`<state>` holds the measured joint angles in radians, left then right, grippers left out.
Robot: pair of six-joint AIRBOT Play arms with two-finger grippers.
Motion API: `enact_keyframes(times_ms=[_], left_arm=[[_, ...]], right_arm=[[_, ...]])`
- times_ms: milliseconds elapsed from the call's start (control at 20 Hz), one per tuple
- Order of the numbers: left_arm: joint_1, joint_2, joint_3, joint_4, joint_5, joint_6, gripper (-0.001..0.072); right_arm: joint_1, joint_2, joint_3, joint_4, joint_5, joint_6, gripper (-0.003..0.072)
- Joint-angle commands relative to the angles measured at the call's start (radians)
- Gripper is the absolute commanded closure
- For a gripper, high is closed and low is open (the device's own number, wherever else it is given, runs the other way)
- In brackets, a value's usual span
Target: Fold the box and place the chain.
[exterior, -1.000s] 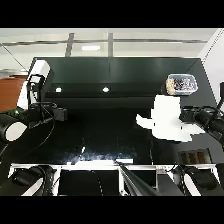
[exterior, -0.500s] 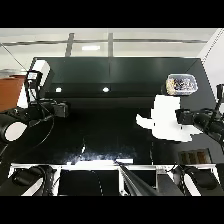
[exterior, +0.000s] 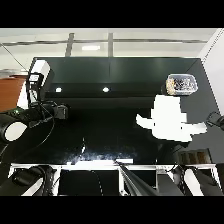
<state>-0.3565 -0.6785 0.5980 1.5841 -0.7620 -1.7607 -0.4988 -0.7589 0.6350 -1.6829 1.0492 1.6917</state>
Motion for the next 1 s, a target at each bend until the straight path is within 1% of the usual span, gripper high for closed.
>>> enact_keyframes(times_ms=[0,50,150,450,600,650,700,750,800,850,900,950], left_arm=[[0.000,-0.001,0.000,0.001,-0.006,0.000,0.0002],[0.000,-0.001,0.000,0.001,-0.008,0.000,0.0002],[-0.001,-0.001,0.000,-0.004,-0.009,0.000,0.0002],[-0.001,-0.001,0.000,-0.026,-0.009,0.000,0.0002],[0.000,-0.001,0.000,-0.026,-0.006,0.000,0.0003],[0.000,-0.001,0.000,-0.026,-0.006,0.000,0.0003],[0.000,-0.001,0.000,-0.026,-0.006,0.000,0.0002],[0.000,-0.001,0.000,-0.026,-0.007,0.000,0.0003],[-0.001,-0.001,0.000,-0.027,-0.007,0.000,0.0003],[0.000,-0.001,0.000,-0.031,-0.008,0.000,0.0003],[-0.001,-0.001,0.000,-0.034,-0.009,0.000,0.0003],[-0.001,-0.001,0.000,-0.034,-0.009,0.000,0.0003]], right_arm=[[-0.245,-0.268,0.144,0.412,0.073,-0.349,-0.0034],[-0.276,-0.326,0.174,0.463,0.106,-0.391,-0.0033],[-0.304,-0.417,0.214,0.478,0.165,-0.465,-0.0033],[-0.303,-0.538,0.219,0.478,0.197,-0.609,-0.0026],[-0.303,-0.592,0.219,0.478,0.290,-0.693,-0.0026],[-0.303,-0.597,0.219,0.478,0.304,-0.713,-0.0011],[-0.303,-0.596,0.220,0.479,0.301,-0.716,0.0157],[-0.303,-0.597,0.221,0.479,0.299,-0.718,0.0266],[-0.303,-0.597,0.221,0.479,0.296,-0.721,0.0333],[-0.303,-0.596,0.221,0.479,0.292,-0.721,0.0426],[-0.303,-0.596,0.221,0.483,0.293,-0.728,0.0491],[-0.303,-0.596,0.221,0.491,0.295,-0.736,0.0502]])
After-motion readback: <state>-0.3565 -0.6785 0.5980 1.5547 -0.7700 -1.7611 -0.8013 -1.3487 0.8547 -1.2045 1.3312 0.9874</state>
